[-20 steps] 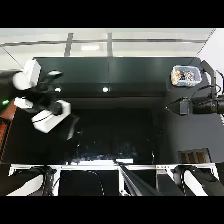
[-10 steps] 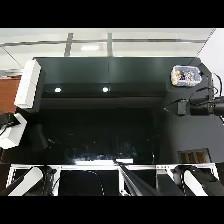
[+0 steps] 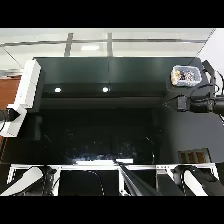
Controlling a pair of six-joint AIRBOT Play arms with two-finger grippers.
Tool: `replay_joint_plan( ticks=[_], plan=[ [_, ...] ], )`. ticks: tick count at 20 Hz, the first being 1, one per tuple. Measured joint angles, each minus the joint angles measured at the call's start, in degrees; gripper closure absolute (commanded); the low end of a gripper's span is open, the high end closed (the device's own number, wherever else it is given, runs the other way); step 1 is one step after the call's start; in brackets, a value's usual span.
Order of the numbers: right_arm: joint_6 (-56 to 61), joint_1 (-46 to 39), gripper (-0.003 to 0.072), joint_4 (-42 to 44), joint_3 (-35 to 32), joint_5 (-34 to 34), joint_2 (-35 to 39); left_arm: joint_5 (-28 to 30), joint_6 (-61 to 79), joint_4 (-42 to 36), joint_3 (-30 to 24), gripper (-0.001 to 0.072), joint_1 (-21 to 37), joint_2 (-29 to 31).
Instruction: Fold the box and place the chain.
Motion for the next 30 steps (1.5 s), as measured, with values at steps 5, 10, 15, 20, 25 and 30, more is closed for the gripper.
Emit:
replay_joint_plan(
  ticks=[5, 10, 15, 20, 25, 30],
  plan=[
    [0.6, 0.0, 0.0678, 0.7, 0.0, 0.0, 0.0, 4.7, 1.8, -3.7, 0.0, 0.0224, -0.8, -4.8],
    [0.6, 0.1, 0.0678, 1.1, 0.0, 0.1, 0.0, 8.0, 2.2, -5.3, 2.9, -0.0002, -2.2, -5.3],
    [-0.1, 4.6, 0.0678, 0.9, 0.0, -7.1, -0.1, 7.8, -2.6, -10.7, 11.7, 0.0682, -8.0, -1.8],
    [-1.2, 13.7, 0.0678, -9.2, -0.6, -24.9, -0.2, 6.8, -12.7, -18.1, 12.8, 0.0687, -19.6, 3.0],
    [-1.8, 17.0, 0.0677, -23.1, -4.5, -33.3, -0.5, 16.3, -20.2, -11.4, -1.0, 0.0684, -36.7, 13.3],
    [-1.8, 17.6, 0.0677, -26.7, -5.9, -32.4, -0.6, 23.0, -27.0, -3.2, -11.5, 0.0682, -43.9, 23.7]
  ],
)
